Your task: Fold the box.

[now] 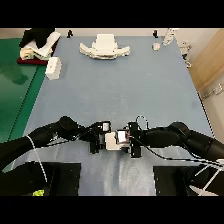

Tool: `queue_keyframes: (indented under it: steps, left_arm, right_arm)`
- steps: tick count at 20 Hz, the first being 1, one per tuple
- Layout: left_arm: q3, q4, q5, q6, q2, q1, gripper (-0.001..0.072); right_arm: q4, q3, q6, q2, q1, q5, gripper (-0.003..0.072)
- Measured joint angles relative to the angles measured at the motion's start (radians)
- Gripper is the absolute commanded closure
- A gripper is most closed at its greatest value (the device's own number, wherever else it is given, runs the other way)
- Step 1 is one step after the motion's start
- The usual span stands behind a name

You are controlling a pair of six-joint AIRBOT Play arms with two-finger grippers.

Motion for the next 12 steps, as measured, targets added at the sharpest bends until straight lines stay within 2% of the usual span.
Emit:
queue_keyframes:
  steps: [12]
  left_arm:
    - [0.0,0.0,0.002,0.0,0.0,0.0,0.0235]
  right_arm:
    - [-0.064,0.0,-0.04,0.039,0.007,0.071,0.0137]
